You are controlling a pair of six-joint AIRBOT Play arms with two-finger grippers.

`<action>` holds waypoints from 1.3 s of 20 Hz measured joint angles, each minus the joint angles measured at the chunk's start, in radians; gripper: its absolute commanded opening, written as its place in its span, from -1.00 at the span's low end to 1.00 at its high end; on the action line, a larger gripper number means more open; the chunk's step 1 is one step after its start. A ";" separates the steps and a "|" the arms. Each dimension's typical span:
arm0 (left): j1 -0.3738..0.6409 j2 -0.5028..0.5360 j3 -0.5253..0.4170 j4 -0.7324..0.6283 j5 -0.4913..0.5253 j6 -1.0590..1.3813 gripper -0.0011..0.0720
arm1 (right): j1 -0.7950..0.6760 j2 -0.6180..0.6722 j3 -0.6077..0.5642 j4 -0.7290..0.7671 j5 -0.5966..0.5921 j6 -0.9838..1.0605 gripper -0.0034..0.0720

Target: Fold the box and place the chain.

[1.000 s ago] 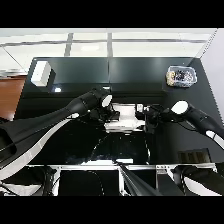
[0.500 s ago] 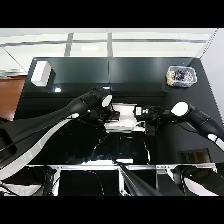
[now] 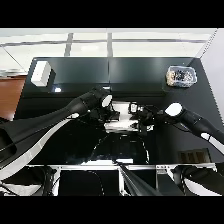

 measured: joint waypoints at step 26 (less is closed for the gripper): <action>0.001 0.000 0.000 -0.004 0.001 0.000 -0.91 | -0.539 0.040 -0.192 0.025 0.287 1.201 -0.87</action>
